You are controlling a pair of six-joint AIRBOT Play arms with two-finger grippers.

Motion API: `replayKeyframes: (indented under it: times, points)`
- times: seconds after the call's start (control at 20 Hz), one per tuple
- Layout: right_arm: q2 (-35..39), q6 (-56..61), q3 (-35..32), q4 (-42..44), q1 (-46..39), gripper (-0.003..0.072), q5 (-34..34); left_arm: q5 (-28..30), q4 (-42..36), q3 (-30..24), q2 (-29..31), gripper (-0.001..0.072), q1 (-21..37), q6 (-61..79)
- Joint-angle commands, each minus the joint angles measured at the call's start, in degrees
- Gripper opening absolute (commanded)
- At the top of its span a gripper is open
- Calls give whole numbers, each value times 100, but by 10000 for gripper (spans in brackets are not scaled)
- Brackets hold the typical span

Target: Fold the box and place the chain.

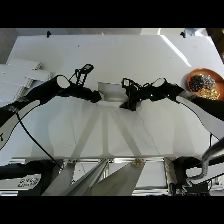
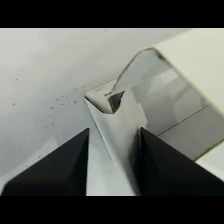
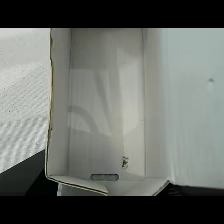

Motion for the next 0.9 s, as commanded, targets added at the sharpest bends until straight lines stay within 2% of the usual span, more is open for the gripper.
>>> replayKeyframes:
  times: [0.0, 0.15, 0.35, 0.65, 0.75, 0.85]
  points:
    - [-4, -4, 2, -2, 0, 426, -2, -57, 1412, 376, 0, 255, -227, -1565]
    - [-4, -4, 2, -2, 0, 426, -2, -299, 2094, 605, -2, 254, -470, -2094]
    - [-4, -4, 4, -2, 0, 426, -2, -293, 2295, 619, -7, 254, -791, -2750]
    - [-4, -4, 4, -4, 0, 426, -2, -442, 3095, 619, -13, 252, -1141, -4411]
    - [-4, -4, 2, -2, 0, 426, -2, -584, 3180, 619, -13, 196, -1178, -4684]
    - [-4, -4, 2, -2, 0, 426, -2, -802, 3421, 619, -13, 196, -1215, -4999]
